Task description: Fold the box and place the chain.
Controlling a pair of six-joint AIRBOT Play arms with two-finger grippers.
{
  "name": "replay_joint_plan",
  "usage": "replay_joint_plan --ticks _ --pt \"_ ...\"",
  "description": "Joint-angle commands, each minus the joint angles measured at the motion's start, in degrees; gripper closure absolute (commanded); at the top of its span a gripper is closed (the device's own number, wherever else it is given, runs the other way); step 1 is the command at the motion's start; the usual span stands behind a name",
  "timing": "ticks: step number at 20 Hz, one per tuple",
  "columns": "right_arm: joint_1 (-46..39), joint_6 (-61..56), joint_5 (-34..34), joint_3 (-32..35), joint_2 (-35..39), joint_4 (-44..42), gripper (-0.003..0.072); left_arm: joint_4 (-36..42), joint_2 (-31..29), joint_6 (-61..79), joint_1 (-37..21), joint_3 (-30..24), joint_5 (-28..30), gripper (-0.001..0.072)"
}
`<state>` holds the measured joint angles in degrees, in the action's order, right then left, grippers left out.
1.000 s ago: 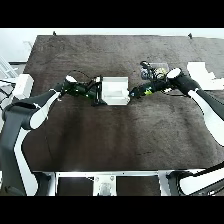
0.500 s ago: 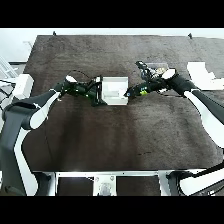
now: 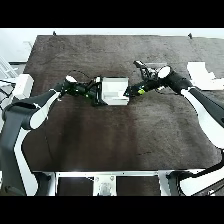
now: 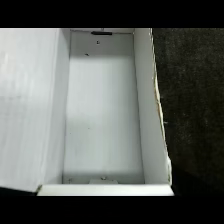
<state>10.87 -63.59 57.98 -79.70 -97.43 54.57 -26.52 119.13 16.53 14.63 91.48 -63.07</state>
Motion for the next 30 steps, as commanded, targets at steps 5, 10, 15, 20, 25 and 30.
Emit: replay_joint_plan --ticks 5,10,15,20,25,30 --pt "4.6 -13.4 0.2 -4.5 -3.7 12.5 0.0239 0.0 0.0 0.0 0.0 0.0 -0.6 0.0255" --pt "7.6 -19.0 0.3 -7.0 -5.4 19.3 0.0239 0.0 0.0 0.0 0.0 0.0 -0.6 0.0255" --pt "7.6 -22.0 1.5 -7.0 -5.4 20.1 0.0239 0.0 0.0 0.0 0.0 0.0 -0.6 0.0255" --pt "7.6 -21.9 1.7 -7.6 -5.6 20.5 0.0239 0.0 0.0 0.0 0.0 0.0 -0.6 0.0255" --pt "8.9 -25.6 2.8 -9.9 -5.6 25.7 0.0238 0.0 0.0 0.0 0.0 0.0 -0.6 0.0255" --pt "10.6 -34.0 5.3 -10.1 -5.6 36.4 0.025 0.0 0.0 0.0 0.0 0.0 -0.6 0.0255"
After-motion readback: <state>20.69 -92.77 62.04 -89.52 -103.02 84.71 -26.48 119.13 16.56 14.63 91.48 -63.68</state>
